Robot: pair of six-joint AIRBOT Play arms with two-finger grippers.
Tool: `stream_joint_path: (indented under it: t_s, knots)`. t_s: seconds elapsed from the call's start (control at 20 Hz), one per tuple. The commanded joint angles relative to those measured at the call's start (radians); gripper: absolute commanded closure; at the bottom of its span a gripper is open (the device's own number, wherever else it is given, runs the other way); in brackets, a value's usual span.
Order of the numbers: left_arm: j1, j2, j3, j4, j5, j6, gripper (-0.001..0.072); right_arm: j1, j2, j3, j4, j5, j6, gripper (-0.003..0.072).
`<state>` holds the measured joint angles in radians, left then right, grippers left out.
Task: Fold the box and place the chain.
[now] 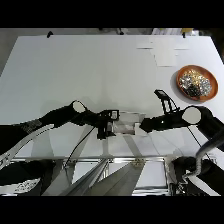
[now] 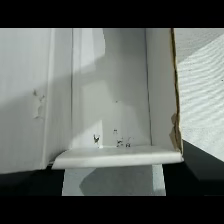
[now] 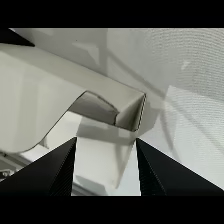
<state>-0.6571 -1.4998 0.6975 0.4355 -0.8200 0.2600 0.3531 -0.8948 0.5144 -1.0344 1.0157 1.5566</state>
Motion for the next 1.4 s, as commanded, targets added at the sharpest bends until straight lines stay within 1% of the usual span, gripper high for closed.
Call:
stream_joint_path:
  t_s: [0.0,0.25,0.4,0.5,0.7,0.9,1.05,1.35]
  knots:
    - [0.001,0.001,0.001,0.002,0.0,0.002,0.054,0.001,-0.001,0.017,-0.024,0.056,0.006,0.0265]
    - [0.001,0.001,0.0,0.002,0.0,0.002,0.054,0.001,-0.001,0.017,-0.032,0.073,0.006,0.0265]
    - [0.001,0.001,0.0,0.002,0.0,0.002,0.054,0.019,-0.001,0.016,-0.069,0.085,0.006,0.0265]
    - [0.001,0.001,0.0,0.002,0.0,0.002,0.054,0.054,-0.001,0.014,-0.066,0.053,0.007,0.0265]
    - [0.001,0.001,0.0,0.002,0.0,0.002,0.054,0.101,-0.001,0.014,-0.072,-0.061,0.075,0.0266]
    - [0.001,0.001,0.0,0.002,0.0,0.002,0.054,0.103,-0.002,0.014,-0.165,-0.065,0.202,0.0266]
    - [0.001,0.001,0.0,0.002,0.0,0.002,0.054,0.116,-0.016,0.014,-0.162,-0.07,0.224,0.0266]
    - [0.001,0.001,0.0,0.002,0.0,0.002,0.054,0.22,-0.074,0.015,-0.162,-0.194,0.361,0.0265]
